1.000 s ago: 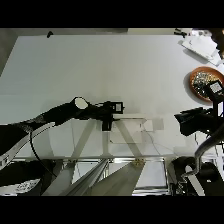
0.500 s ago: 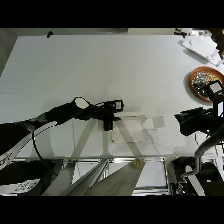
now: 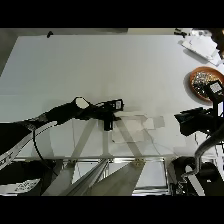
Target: Fold the box and place the chain.
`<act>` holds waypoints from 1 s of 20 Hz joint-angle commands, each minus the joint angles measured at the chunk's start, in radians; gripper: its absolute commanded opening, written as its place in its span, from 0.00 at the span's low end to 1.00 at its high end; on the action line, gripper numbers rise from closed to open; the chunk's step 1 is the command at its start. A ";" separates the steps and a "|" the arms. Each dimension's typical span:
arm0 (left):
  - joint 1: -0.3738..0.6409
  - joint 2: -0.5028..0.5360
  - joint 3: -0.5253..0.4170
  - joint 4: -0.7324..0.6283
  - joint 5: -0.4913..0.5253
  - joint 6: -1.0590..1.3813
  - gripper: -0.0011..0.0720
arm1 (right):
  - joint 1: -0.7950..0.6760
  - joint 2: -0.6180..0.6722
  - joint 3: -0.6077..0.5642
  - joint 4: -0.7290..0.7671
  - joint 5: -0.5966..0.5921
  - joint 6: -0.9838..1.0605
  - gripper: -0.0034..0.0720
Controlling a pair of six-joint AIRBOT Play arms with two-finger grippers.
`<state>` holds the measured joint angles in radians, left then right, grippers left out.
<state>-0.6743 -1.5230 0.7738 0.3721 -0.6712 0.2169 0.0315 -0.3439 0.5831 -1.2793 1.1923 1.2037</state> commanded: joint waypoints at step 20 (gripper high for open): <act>0.000 -0.001 -0.001 0.002 -0.006 0.000 0.03 | 0.000 0.000 -0.057 0.140 0.324 -0.481 0.21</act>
<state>-0.6743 -1.5230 0.7734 0.3740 -0.6754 0.2165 0.0315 -0.3439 0.5613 -1.1446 1.4513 0.8120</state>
